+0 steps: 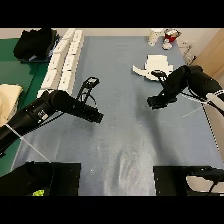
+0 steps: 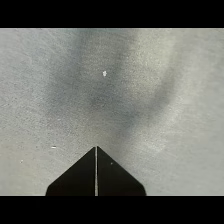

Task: Fold the box.

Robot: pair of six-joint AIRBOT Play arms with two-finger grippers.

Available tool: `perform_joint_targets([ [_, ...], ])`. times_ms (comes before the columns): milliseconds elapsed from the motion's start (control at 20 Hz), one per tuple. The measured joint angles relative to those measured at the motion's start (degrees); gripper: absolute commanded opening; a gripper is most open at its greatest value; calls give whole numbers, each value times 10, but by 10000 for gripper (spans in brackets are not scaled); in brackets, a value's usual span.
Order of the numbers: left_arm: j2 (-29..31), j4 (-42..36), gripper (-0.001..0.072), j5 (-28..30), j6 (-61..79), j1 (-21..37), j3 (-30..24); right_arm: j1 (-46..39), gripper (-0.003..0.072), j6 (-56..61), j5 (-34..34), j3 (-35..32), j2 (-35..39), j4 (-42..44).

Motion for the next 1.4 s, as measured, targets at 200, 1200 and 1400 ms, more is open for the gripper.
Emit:
perform_joint_targets([
  [200,0,0,12,0,0,0,0,0,18,0,0,0,0,0],
  [1200,0,0,12,0,0,0,0,-79,385,116,109,101,-54,29],
  [1400,0,0,12,0,0,0,0,-195,384,137,105,256,-167,44],
])
